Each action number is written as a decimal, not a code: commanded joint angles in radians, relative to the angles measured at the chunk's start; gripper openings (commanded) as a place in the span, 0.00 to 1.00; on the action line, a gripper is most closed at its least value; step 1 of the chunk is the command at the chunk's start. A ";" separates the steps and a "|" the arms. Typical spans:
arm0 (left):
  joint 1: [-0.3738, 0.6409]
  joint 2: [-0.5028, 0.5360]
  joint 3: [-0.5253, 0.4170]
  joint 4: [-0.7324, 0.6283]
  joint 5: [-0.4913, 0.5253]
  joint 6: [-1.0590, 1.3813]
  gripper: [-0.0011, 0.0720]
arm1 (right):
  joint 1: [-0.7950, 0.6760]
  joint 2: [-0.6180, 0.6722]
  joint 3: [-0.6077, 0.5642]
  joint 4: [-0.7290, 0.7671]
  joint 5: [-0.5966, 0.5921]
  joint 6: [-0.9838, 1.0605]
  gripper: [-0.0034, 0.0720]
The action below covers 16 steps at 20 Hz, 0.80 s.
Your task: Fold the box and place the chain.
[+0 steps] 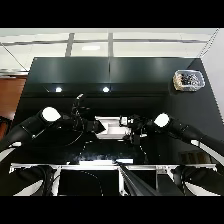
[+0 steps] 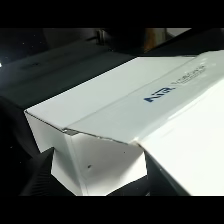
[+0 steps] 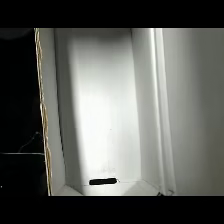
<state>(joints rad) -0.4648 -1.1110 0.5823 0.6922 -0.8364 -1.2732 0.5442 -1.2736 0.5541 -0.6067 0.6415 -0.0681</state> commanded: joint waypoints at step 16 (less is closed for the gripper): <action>-0.204 -0.138 0.198 0.608 -0.072 -0.660 0.86 | 0.001 -0.001 -0.001 0.000 0.000 0.000 0.59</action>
<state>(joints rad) -0.6411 -1.2255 0.7399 1.1919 -0.8341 -1.8111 0.5442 -1.2736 0.5541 -0.6064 0.6415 -0.0685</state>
